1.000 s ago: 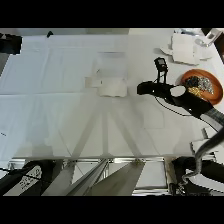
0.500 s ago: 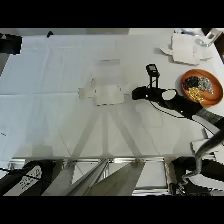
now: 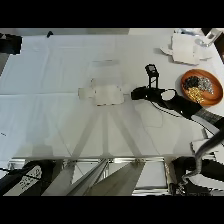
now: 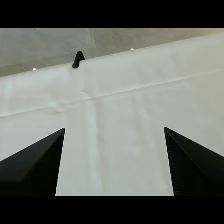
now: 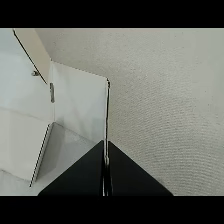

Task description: Fold the box and place the chain.

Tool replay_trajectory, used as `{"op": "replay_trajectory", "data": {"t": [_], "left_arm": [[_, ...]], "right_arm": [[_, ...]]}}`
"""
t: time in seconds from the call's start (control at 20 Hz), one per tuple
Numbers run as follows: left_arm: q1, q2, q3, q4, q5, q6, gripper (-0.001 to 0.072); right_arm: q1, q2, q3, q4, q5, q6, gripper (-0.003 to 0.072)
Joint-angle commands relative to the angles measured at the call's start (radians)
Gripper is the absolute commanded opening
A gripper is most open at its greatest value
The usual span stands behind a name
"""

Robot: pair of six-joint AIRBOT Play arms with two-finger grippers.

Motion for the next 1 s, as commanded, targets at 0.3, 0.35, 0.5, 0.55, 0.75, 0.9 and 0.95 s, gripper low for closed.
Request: {"op": "replay_trajectory", "data": {"t": [0.3,0.35,0.5,0.55,0.75,0.9,0.95], "left_arm": [[0.0,0.001,0.0,-0.015,0.0,-0.008,0.0698],[0.0,0.001,0.0,-0.038,0.0,-0.008,0.0698],[0.0,0.0,0.0,-0.085,-0.001,-0.011,0.0697],[0.0,0.0,0.0,-0.086,0.0,-0.011,0.0697],[-0.008,-0.006,0.0,-0.113,0.006,0.0,0.0694],[-0.059,-0.087,0.006,-0.112,-0.002,0.026,0.0666],[-0.087,-0.141,0.029,-0.112,-0.048,0.044,0.0666]], "right_arm": [[0.001,-0.001,-0.001,0.0,-0.001,0.0,0.0009],[0.001,-0.001,-0.001,0.0,-0.001,0.0,0.0009],[0.001,-0.001,-0.001,0.0,-0.002,0.0,0.0009],[0.001,-0.001,-0.001,0.0,-0.001,0.0,0.0009],[0.001,-0.001,-0.001,0.0,-0.001,0.0,0.0009],[0.001,-0.001,-0.001,0.0,-0.002,0.0,0.0009],[0.001,-0.001,-0.001,0.0,-0.002,0.0,0.0009]]}}
